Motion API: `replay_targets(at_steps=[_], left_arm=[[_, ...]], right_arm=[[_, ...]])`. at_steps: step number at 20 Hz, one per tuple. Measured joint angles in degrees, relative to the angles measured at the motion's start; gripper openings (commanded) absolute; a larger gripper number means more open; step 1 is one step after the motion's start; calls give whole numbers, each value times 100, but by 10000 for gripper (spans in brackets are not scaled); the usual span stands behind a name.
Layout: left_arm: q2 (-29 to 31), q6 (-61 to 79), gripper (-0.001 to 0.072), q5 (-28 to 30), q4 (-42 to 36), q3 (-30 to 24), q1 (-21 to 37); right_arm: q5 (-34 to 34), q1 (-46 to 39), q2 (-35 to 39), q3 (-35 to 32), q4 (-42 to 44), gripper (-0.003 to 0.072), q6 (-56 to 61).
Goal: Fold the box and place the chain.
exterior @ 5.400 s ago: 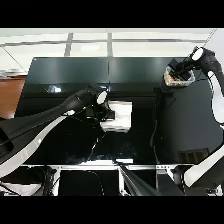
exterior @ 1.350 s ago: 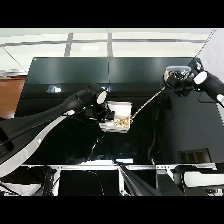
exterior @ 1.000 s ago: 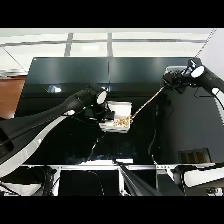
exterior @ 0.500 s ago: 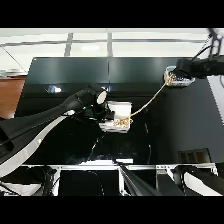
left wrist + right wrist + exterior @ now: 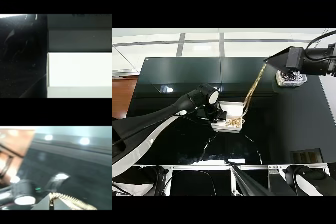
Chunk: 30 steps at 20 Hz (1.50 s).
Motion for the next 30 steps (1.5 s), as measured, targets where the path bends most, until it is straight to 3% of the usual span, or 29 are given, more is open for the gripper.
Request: replay_targets(at_steps=[7,12,17,30], left_arm=[[0,0,31,0,0,0,2],[0,0,31,-2,0,0,0],[0,0,30,-2,0,0,2],[0,0,31,-2,-2,0,2]], right_arm=[[92,647,-105,-105,66,13,22],[450,409,-142,-116,101,13,83],[903,341,-149,-116,514,13,96],[881,334,-149,197,1786,13,-212]])
